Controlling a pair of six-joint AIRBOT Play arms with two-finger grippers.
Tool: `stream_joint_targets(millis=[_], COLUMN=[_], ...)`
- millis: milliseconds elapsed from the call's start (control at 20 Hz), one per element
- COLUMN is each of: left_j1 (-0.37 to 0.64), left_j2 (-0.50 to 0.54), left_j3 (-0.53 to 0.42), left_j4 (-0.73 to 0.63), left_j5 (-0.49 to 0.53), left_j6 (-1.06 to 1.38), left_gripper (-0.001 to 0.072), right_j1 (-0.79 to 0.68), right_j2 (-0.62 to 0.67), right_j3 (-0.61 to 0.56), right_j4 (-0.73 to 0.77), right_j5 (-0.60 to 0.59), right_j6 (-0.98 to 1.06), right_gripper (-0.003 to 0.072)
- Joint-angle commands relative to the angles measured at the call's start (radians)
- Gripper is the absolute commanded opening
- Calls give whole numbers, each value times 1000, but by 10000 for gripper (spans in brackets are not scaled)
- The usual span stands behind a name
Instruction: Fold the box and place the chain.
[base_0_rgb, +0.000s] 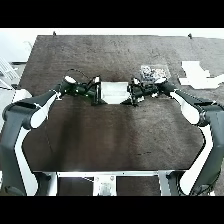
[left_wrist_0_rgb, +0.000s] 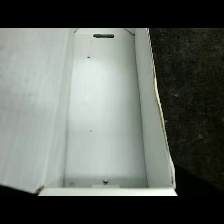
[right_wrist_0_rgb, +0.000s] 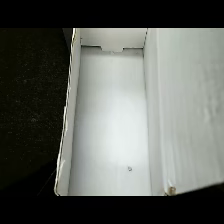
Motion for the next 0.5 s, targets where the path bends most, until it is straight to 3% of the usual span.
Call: stream_joint_targets(millis=[0, 50, 450], left_j1=[1, 1, 1], left_j2=[-1, -1, -1], left_j3=[1, 1, 1], left_j4=[0, 0, 0], left_j5=[-1, -1, -2], left_j6=[0, 0, 0], left_gripper=[360, 360, 360], right_j1=[1, 0, -5], right_j2=[1, 2, 63], right_j3=[0, 1, 5], right_j4=[0, 0, -178], right_j5=[4, 7, 5], right_j6=[1, 22, 150], right_gripper=[581, 654, 656])
